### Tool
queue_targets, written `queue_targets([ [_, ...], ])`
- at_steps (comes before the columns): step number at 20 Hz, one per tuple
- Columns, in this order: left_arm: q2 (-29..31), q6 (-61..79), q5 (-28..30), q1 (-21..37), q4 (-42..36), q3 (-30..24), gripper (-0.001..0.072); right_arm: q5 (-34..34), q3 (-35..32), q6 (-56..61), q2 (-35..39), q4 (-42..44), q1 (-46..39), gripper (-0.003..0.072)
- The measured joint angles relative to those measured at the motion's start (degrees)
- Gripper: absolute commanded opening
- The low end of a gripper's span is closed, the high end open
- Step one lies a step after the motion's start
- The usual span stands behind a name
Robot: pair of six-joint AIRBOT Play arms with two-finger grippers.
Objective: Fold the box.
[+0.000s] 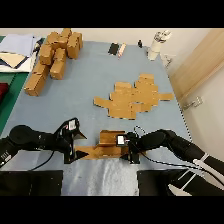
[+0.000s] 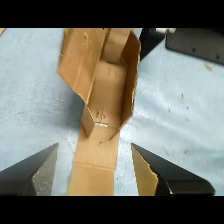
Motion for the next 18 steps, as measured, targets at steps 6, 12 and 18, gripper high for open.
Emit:
queue_targets([
  [6, -2.95, 6.12, 10.14, -7.8, -1.22, -2.67, 0.0702, 0.0, 0.0, 0.0, 0.0, 0.0, 0.0, 0.0502],
  [12, -9.14, 11.72, 14.08, -12.66, -7.82, -2.64, 0.0525, 0.0, 0.0, 0.0, 0.0, 0.0, 0.0, 0.0502],
  [18, -11.3, 14.69, 16.68, -14.67, -12.09, -2.67, 0.0523, 0.0, 0.0, 0.0, 0.0, -0.02, 0.0, 0.0502],
])
